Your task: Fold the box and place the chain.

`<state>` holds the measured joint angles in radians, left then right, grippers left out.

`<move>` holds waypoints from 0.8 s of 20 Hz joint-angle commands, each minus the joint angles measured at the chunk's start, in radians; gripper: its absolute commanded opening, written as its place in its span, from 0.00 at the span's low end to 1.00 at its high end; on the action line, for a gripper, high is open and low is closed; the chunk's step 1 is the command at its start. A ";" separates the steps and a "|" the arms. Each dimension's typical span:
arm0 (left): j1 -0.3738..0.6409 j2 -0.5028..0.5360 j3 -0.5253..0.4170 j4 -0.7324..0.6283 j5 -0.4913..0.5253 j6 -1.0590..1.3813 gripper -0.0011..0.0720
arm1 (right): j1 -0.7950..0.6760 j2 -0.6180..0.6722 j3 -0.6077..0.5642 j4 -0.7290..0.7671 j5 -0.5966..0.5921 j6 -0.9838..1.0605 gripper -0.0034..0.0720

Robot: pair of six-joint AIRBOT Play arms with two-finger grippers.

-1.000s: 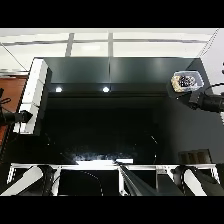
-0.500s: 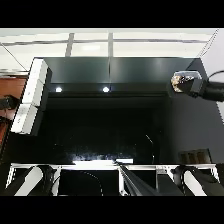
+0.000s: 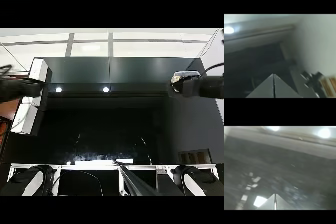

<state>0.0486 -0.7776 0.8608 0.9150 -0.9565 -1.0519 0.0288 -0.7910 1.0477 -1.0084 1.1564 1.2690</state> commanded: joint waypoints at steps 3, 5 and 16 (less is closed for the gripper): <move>-0.381 0.020 -0.167 0.199 0.344 -0.283 0.04 | 0.116 0.082 -0.221 -0.486 -0.302 0.299 0.05; -0.419 0.020 -0.240 0.200 0.433 -0.291 0.05 | 0.116 0.082 -0.307 -0.537 -0.375 0.312 0.05; -0.403 0.017 -0.253 0.229 0.452 -0.283 0.05 | 0.116 0.082 -0.330 -0.552 -0.379 0.309 0.06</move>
